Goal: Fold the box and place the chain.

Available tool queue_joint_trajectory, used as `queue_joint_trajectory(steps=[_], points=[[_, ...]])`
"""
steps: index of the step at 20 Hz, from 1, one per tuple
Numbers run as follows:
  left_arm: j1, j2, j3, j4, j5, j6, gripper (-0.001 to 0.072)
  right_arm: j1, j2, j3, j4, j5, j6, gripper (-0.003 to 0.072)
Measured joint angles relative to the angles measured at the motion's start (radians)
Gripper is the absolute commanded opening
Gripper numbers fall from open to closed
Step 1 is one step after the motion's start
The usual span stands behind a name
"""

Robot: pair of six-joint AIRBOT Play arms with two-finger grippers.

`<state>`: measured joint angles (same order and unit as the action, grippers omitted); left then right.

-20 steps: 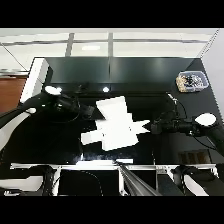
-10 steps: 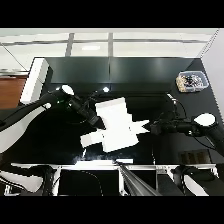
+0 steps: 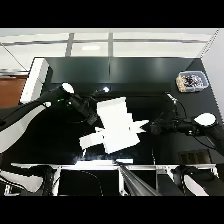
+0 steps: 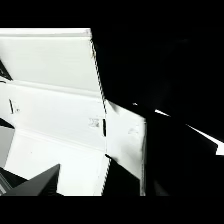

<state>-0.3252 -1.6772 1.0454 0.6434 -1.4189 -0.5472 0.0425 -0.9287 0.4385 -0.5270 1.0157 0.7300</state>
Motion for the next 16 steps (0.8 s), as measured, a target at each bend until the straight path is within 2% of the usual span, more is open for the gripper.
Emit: queue_joint_trajectory(steps=[4,7,11,16], points=[[-0.031,0.098,-0.018,0.024,0.027,0.020,0.0021,-0.014,0.000,0.114,-0.121,0.113,0.001,0.0619],[-0.080,0.197,-0.064,0.033,0.167,0.154,0.0022,-0.017,0.000,0.211,-0.214,0.181,-0.038,0.0619],[-0.140,0.230,-0.097,0.052,0.309,0.355,0.0022,-0.018,0.000,0.286,-0.293,0.147,-0.179,0.0619],[-0.172,0.196,-0.106,0.111,0.412,0.444,0.0022,-0.010,0.000,0.310,-0.333,0.101,-0.304,0.0618]])
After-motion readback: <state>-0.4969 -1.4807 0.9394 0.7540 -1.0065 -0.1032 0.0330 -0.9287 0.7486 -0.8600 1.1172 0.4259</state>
